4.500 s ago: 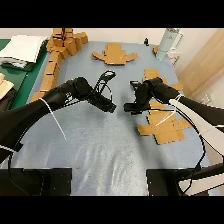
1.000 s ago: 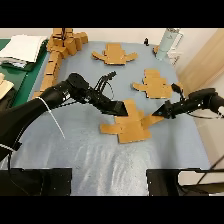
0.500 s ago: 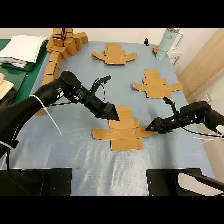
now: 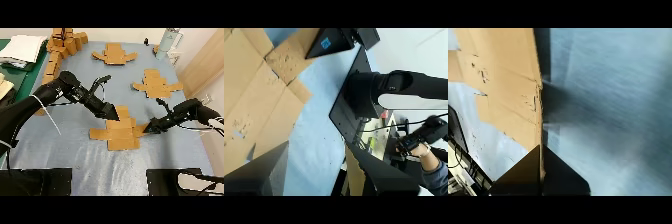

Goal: Fold the box.

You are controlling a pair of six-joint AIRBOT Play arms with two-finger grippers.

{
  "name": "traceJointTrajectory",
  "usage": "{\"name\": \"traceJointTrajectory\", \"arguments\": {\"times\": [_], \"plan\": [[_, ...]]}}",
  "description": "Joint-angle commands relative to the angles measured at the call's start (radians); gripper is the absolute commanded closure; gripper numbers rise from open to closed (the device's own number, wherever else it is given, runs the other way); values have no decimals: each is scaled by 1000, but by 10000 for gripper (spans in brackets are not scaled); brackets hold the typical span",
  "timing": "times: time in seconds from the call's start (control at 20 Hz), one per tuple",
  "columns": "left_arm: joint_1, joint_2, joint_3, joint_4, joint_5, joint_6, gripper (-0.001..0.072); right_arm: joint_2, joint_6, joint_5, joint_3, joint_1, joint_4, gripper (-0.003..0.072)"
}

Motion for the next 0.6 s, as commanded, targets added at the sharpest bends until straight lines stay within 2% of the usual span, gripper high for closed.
{"name": "traceJointTrajectory", "arguments": {"times": [0.0,0.1,0.15,0.2,0.4,0.55], "plan": [[61,0,-13,21,-19,45,196,51,-73,64,-50,68,51,688],[140,-2,-57,19,-6,45,191,158,-72,219,-140,109,37,688],[174,-8,-82,19,6,44,157,213,-72,286,-184,129,39,688],[202,-21,-107,19,13,44,157,264,-72,336,-219,147,39,687],[222,-131,-124,-20,26,61,157,391,-68,366,-264,208,39,688],[212,-227,-84,-97,63,87,159,430,-33,364,-264,236,39,688]]}}
